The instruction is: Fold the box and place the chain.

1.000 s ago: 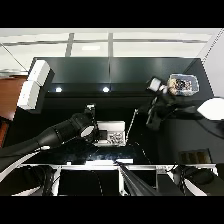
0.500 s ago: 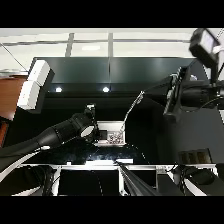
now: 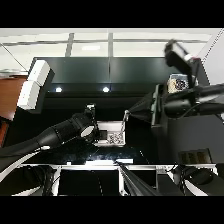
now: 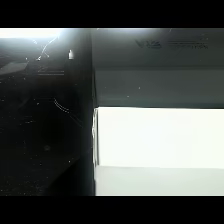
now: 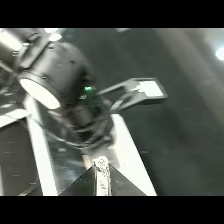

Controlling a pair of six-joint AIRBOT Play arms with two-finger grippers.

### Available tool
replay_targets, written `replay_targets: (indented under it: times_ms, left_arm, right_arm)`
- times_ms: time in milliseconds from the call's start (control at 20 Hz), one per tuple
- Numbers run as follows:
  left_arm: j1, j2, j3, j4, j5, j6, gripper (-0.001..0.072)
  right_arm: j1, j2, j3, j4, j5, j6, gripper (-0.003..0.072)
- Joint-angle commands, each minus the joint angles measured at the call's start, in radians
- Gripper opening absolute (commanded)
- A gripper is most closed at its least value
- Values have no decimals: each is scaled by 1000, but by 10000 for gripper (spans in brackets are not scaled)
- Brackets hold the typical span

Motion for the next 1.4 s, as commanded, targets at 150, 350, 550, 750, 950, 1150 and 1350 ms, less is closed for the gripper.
replay_targets:
  times_ms: [150, 350, 550, 750, 950, 1150, 1350]
  left_arm:
    - [0, 0, 0, 0, 0, 1, 28]
    - [0, 0, 0, 0, 0, 1, 28]
    - [0, 0, 0, 0, 0, 1, 28]
    - [0, 0, 0, 0, -4, 1, 28]
    - [0, 0, 0, 1, -3, 0, 28]
    - [1, 2, 3, 1, -10, 0, 31]
    - [2, 2, 56, 31, -78, -3, 388]
  right_arm:
    - [67, -122, -35, 39, 24, 30, 28]
    - [76, -176, -123, 24, 13, 32, 29]
    - [73, -181, -174, -7, -26, 56, 618]
    - [-51, -161, -172, -74, 34, 58, 615]
    - [-240, -155, -174, -210, 91, 137, 615]
    - [-300, -155, -174, -225, 111, 145, 615]
    - [-300, -155, -174, -223, 111, 145, 616]
